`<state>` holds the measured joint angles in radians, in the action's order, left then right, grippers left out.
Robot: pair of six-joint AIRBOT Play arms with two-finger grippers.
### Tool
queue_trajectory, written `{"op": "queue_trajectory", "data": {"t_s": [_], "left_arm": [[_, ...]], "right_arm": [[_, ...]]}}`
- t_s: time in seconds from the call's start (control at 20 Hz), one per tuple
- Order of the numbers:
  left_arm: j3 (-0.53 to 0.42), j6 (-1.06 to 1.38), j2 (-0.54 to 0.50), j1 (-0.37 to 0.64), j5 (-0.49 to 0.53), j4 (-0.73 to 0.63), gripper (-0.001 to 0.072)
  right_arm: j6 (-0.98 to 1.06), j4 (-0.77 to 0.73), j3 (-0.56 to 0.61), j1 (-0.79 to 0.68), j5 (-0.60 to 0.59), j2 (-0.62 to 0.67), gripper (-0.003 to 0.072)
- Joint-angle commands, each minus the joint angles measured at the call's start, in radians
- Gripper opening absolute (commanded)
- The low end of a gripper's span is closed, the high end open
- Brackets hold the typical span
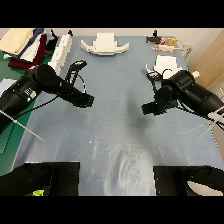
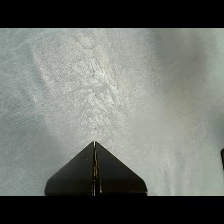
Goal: Fold the box.
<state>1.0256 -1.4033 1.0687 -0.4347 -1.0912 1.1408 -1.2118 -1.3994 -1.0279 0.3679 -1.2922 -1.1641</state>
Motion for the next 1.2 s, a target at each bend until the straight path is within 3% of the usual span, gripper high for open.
{"op": "queue_trajectory", "data": {"t_s": [0.0, 0.65, 1.0, 1.15], "left_arm": [[0.0, 0.0, 0.0, 0.0, 0.0, 0.0, 0.0013], [0.0, 0.035, 0.0, 0.0, 0.002, 0.005, 0.0013], [0.0, 0.053, 0.0, 0.0, 0.009, 0.003, 0.0013], [0.0, 0.053, 0.0, 0.0, 0.009, 0.003, 0.0014]], "right_arm": [[0.0, 0.0, -0.001, 0.001, 0.0, 0.0, 0.0006], [0.0, 0.0, -0.001, 0.001, 0.001, 0.0, 0.0006], [0.056, 0.005, -0.004, -0.003, 0.081, -0.028, 0.0007], [0.058, 0.104, -0.106, -0.117, 0.013, -0.07, 0.0221]]}}
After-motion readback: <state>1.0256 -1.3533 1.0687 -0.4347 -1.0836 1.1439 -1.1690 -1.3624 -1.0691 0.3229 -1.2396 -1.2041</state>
